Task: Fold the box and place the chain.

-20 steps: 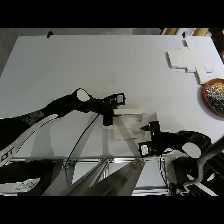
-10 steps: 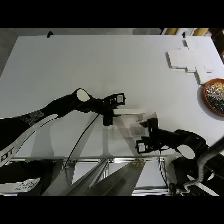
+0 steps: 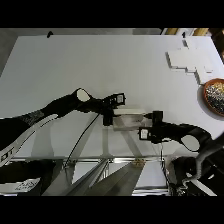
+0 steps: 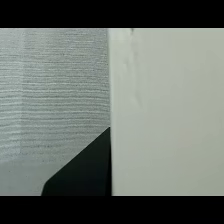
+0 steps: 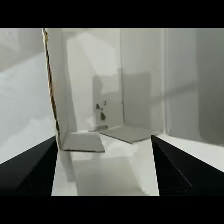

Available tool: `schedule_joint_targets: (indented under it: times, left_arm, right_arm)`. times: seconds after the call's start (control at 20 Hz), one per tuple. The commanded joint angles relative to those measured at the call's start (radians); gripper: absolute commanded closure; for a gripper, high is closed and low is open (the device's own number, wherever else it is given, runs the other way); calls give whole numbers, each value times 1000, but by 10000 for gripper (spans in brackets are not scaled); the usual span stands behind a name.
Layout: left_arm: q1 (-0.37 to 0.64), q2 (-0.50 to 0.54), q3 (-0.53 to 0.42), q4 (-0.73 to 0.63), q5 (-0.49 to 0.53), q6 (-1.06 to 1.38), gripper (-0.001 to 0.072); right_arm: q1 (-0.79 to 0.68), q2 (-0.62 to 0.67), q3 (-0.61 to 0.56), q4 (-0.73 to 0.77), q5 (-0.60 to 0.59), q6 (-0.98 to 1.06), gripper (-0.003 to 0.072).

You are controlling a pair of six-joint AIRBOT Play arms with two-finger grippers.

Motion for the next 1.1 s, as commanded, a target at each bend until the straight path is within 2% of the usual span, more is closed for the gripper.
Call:
schedule_joint_targets:
  times: [0.0,0.2,0.45,0.7,0.9,1.05]
  left_arm:
    - [0,0,0,0,1,0,700]
    - [0,0,0,0,1,0,700]
    - [0,0,0,0,0,0,699]
    - [0,0,0,0,1,0,700]
    - [0,0,0,0,0,0,700]
    - [0,0,0,0,1,0,700]
  right_arm:
    - [-60,-28,12,109,21,-32,63]
    - [-108,-146,66,265,51,-139,63]
    - [-213,-222,115,278,122,-213,63]
    - [-268,-271,121,419,177,-435,63]
    - [-318,-370,157,450,237,-492,63]
    - [-329,-422,179,488,311,-610,63]
